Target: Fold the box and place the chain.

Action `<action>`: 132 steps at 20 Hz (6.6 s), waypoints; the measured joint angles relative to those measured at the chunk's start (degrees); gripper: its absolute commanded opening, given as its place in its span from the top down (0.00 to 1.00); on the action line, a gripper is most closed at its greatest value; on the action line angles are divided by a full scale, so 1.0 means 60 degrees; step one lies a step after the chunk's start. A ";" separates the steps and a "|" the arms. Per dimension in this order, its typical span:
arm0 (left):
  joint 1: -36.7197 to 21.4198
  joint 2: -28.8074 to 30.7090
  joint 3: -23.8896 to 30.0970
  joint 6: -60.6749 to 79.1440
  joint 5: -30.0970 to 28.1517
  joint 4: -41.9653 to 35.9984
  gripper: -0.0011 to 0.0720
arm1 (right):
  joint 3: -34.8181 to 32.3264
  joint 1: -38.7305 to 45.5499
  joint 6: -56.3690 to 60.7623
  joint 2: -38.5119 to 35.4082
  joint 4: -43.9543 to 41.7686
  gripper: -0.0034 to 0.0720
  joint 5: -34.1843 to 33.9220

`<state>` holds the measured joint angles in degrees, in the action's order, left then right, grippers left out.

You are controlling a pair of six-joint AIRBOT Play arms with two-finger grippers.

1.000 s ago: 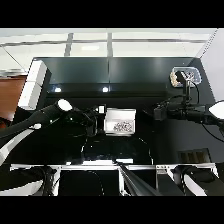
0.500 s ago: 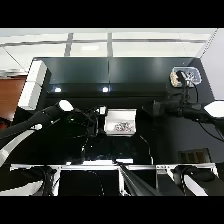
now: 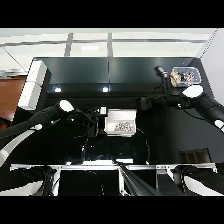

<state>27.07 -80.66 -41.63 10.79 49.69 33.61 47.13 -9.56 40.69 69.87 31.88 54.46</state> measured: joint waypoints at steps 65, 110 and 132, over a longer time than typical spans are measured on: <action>0.0004 0.0189 -0.0011 -0.0113 0.0029 0.0215 0.01 | -0.0605 -0.1475 0.2907 -0.2259 0.1086 0.93 0.0769; 0.1880 0.0302 -0.5319 -1.0513 0.3286 0.8510 0.54 | -0.0310 0.2244 0.3843 -0.4182 0.4226 0.93 0.3111; -1.0943 0.2269 -0.2929 -1.1839 0.4663 0.8597 0.54 | -0.0310 0.2244 0.3901 -0.4153 0.3759 0.93 0.1865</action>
<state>-38.59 -67.05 -59.20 -60.25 77.67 85.19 45.28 3.90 64.10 44.95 54.43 65.65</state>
